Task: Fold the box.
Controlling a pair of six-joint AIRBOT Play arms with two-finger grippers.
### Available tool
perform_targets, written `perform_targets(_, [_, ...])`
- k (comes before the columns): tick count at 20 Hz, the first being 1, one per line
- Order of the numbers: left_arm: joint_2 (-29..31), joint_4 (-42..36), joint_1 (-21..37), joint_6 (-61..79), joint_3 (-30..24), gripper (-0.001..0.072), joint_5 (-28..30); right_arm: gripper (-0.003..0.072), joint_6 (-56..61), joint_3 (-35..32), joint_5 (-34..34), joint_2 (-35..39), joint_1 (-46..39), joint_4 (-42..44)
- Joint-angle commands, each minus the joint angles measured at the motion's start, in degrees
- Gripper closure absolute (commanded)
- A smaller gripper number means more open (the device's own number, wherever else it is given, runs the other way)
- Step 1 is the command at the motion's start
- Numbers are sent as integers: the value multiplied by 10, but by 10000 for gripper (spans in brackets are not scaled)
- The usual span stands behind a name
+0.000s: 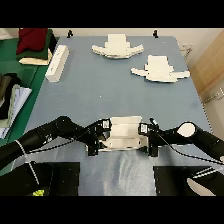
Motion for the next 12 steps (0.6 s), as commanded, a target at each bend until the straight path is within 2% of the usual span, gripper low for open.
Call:
perform_targets(1, [0, -22, 0, -2, 0, 405, 14, 83, 0, 1, 0, 0, 0, 0])
perform_targets(5, [-1, -38, -18, 9, 0, 415, 29, 83, 0, 1, 0, 0, 0, 0])
perform_targets(6, [-2, -38, -23, 9, 0, 486, 32, 83, 0, 1, 0, 0, 0, 0])
perform_targets(9, [-13, -43, -25, 13, 0, 485, 47, 83, 0, 0, 0, 0, 0, 0])
perform_targets(12, [-26, -80, -26, 38, 1, 486, 47, 83, 0, 1, 0, 0, 0, 0])
